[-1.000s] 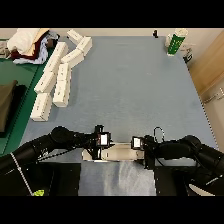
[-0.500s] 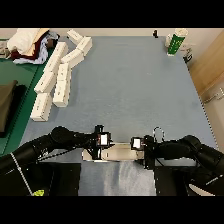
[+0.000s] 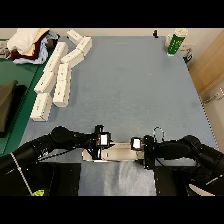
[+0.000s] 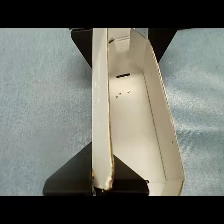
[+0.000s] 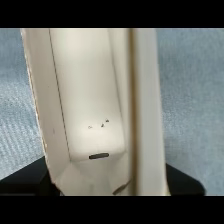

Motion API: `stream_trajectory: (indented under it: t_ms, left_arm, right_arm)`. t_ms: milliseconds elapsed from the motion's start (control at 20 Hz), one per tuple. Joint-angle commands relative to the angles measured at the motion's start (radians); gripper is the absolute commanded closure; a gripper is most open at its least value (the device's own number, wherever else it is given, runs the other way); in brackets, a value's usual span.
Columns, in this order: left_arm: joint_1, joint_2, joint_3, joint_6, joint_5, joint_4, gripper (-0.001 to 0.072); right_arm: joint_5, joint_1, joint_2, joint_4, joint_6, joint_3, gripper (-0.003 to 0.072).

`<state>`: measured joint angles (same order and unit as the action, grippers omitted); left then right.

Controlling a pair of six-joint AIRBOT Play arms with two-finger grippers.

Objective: Fold the box.

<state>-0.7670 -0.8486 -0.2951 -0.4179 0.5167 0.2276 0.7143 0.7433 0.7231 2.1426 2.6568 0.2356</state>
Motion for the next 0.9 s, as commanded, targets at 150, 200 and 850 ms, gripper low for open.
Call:
stream_trajectory:
  t_ms: [150, 200, 850]
  left_arm:
    - [0.000, -0.001, 0.000, 0.001, 0.035, -0.049, 0.0694]
    - [0.000, -0.001, 0.000, 0.000, 0.063, -0.052, 0.0694]
    - [0.000, -0.001, 0.000, 0.000, 0.105, -0.048, 0.0694]
  right_arm:
    - [0.001, 0.000, 0.001, 0.000, 0.000, 0.000, 0.0118]
    - [0.001, 0.000, 0.001, 0.000, 0.000, 0.000, 0.0118]
    - [0.001, 0.000, 0.000, 0.000, 0.000, 0.000, 0.0118]
